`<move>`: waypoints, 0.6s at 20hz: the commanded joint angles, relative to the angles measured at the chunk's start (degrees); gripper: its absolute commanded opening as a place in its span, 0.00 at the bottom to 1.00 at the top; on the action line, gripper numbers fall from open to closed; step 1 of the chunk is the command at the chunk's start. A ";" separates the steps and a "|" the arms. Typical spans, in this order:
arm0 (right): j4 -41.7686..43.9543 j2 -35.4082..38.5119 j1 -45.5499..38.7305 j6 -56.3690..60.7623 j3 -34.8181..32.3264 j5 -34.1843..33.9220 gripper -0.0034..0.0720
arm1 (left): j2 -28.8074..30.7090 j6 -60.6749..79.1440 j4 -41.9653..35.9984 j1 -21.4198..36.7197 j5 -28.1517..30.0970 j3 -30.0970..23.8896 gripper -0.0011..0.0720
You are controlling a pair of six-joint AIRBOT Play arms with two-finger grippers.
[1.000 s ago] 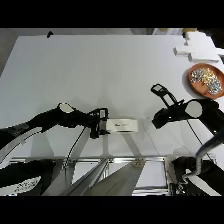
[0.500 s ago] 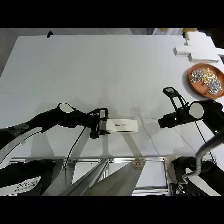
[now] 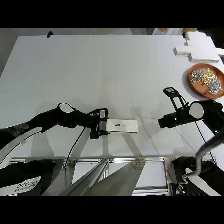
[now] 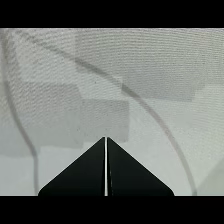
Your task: Fold the box and place the chain.
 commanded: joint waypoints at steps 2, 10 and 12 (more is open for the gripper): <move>0.02 0.04 -0.04 -0.02 -0.02 0.02 0.06 | 0.02 -1.51 -0.37 0.00 -6.97 0.02 0.36; 0.02 0.04 -0.04 -0.02 -0.02 0.02 0.06 | 0.81 -1.49 -0.35 0.17 -8.02 0.07 0.76; 0.02 0.04 -0.04 -0.02 -0.02 0.02 0.06 | 2.93 -1.55 1.16 1.38 -5.03 0.07 0.76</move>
